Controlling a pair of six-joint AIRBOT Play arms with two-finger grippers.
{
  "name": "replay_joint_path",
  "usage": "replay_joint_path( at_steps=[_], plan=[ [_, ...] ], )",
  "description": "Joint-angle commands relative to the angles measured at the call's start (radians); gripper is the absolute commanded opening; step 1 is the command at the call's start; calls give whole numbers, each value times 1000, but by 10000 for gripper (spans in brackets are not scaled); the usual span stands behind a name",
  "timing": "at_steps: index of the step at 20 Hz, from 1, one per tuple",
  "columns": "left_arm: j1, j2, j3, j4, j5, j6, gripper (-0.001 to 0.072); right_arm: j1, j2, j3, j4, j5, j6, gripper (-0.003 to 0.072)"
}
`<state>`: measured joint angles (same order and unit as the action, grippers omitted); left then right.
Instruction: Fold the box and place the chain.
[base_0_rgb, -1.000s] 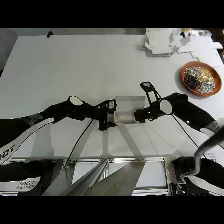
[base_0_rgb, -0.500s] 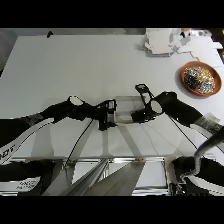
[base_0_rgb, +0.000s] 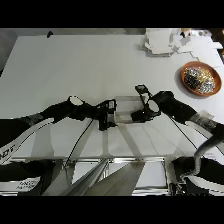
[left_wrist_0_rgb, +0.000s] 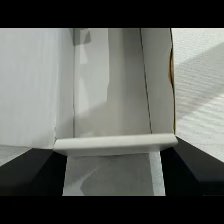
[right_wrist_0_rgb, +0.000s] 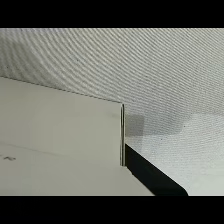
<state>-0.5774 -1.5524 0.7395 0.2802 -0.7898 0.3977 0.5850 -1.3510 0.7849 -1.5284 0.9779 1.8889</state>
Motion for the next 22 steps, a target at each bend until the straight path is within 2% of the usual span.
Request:
replay_joint_path(
  at_steps=[1,2,3,4,19,20,22],
  plan=[
    [0,0,0,0,0,2,208,1,-18,-2,-5,-3,-2,19],
    [0,0,0,0,0,2,208,1,-18,-2,-5,-8,-2,47],
    [0,0,0,0,0,2,208,1,-18,-2,-5,-10,-2,202],
    [0,0,0,0,0,2,209,1,-16,-2,-5,-10,-2,289],
    [0,0,0,0,0,2,208,1,106,-1,-8,9,24,296],
    [0,0,0,0,0,2,209,1,106,-1,-8,-8,27,289],
    [0,0,0,0,0,2,208,0,101,-1,-9,-45,51,205]
  ],
)
